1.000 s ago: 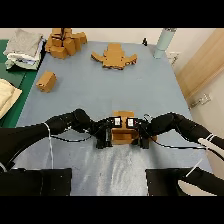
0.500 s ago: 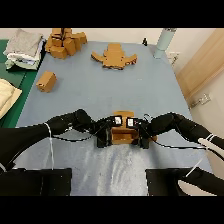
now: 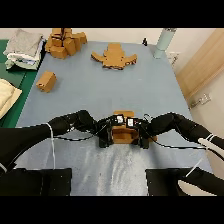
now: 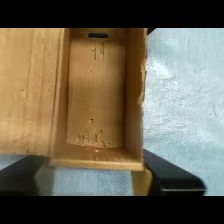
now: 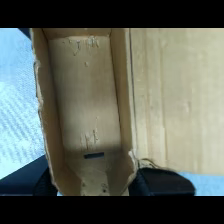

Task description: Fold the box.

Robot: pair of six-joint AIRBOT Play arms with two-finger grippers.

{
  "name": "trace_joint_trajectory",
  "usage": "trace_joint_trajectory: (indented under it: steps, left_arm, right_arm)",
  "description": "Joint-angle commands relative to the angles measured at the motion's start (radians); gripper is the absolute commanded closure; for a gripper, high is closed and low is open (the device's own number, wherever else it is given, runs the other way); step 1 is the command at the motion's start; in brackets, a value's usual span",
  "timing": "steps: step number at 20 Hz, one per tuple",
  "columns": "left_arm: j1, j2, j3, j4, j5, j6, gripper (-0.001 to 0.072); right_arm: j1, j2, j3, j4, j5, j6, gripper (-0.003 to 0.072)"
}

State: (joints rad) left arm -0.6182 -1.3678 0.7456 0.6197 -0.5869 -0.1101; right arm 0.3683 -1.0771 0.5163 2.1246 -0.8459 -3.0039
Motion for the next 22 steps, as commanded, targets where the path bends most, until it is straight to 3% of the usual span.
trace_joint_trajectory:
  steps: [1,22]
  left_arm:
    - [0.001,-0.004,0.016,0.062,-0.021,-0.041,0.0330]
    - [0.001,-0.008,0.016,0.076,-0.049,-0.037,0.0331]
  right_arm:
    - [-0.001,0.000,0.001,0.000,-0.001,0.000,0.0186]
    - [-0.001,0.000,0.001,0.000,-0.001,0.000,0.0186]
